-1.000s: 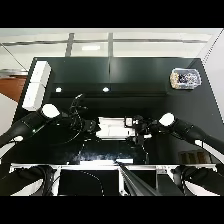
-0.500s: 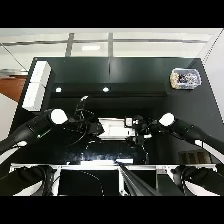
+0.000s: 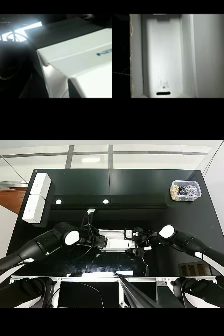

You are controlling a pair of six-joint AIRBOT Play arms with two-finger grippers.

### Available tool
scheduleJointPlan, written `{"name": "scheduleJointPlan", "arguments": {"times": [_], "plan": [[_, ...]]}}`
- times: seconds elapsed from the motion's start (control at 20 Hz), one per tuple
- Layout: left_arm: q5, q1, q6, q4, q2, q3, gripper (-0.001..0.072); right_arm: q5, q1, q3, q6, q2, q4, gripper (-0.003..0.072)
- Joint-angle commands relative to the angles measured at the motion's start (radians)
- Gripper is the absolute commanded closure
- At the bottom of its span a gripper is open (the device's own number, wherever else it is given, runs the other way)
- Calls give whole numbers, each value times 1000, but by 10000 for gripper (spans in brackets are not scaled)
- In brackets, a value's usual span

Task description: Fold the box and place the chain.

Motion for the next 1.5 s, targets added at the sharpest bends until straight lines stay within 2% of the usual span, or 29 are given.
{"name": "scheduleJointPlan", "arguments": {"times": [0.0,0.05,0.1,0.15,0.3,0.55,0.9,1.25,1.3,1.35,1.45], "plan": [[-29,-39,-82,46,-49,44,213,0,0,0,0,-1,0,158],[-80,-42,-105,45,-75,70,260,0,0,0,0,-1,0,157],[-144,-42,-134,48,-98,98,348,0,0,0,0,-1,0,158],[-185,-43,-158,55,-120,125,381,0,0,0,0,-1,0,158],[-213,-65,-230,97,-158,176,381,0,0,0,0,-1,0,158],[-214,-103,-362,177,-173,190,381,0,0,0,0,-1,0,158],[-261,-105,-375,179,-250,248,381,0,0,0,0,-1,0,157],[-264,-103,-397,176,-251,257,383,0,0,0,0,-1,1,158],[-263,-103,-406,176,-251,257,433,0,0,0,0,-1,1,158],[-261,-103,-406,176,-252,257,451,0,0,-1,0,-1,1,158],[-262,-103,-415,180,-253,257,451,0,0,0,0,-1,0,158]]}}
